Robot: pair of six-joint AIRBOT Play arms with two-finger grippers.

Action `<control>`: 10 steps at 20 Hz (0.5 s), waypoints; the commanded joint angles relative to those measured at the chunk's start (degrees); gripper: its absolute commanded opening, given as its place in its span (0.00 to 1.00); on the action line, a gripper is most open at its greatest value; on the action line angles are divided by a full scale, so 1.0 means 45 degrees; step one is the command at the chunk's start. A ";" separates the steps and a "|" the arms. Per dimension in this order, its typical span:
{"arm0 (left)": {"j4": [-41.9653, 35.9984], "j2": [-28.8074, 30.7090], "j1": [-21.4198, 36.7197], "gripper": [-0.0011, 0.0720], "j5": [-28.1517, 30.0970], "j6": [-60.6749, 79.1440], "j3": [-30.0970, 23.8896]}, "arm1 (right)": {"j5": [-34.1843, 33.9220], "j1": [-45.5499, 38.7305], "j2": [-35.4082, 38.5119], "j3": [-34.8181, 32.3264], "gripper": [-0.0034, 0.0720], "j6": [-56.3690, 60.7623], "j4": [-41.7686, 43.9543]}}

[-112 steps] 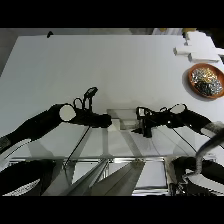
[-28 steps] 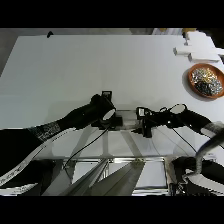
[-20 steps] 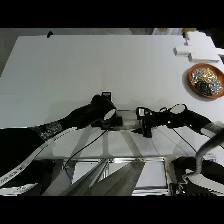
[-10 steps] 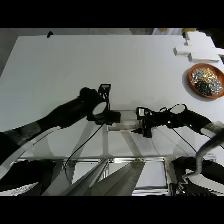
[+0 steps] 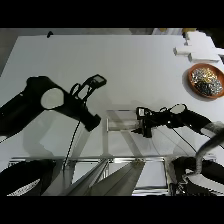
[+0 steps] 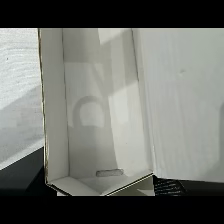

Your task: Fold the box and place the chain.

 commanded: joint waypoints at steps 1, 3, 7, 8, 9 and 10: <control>-0.1889 0.0967 0.1481 0.96 0.1972 1.0122 -0.2579 | 0.0005 0.0000 0.0005 0.0010 0.57 0.0005 0.0005; -0.3827 0.0491 0.2361 0.96 0.4197 1.3809 -0.4119 | 0.0005 -0.0005 0.0005 0.0010 0.57 0.0005 0.0005; -0.5974 -0.1996 0.2778 0.96 0.5848 1.7311 -0.4979 | 0.0005 -0.0005 0.0005 0.0010 0.57 0.0005 0.0005; -0.6727 -0.2414 0.2730 0.96 0.5955 1.8136 -0.4979 | 0.0005 -0.0005 0.0005 0.0010 0.57 0.0005 0.0010; -0.7635 -0.2720 0.2652 0.96 0.6125 1.9020 -0.4979 | 0.0005 -0.0005 0.0005 0.0010 0.57 0.0005 0.0005; -0.8529 -0.2890 0.2579 0.97 0.6232 1.9875 -0.4979 | 0.0005 0.0000 0.0005 0.0010 0.57 0.0005 0.0005</control>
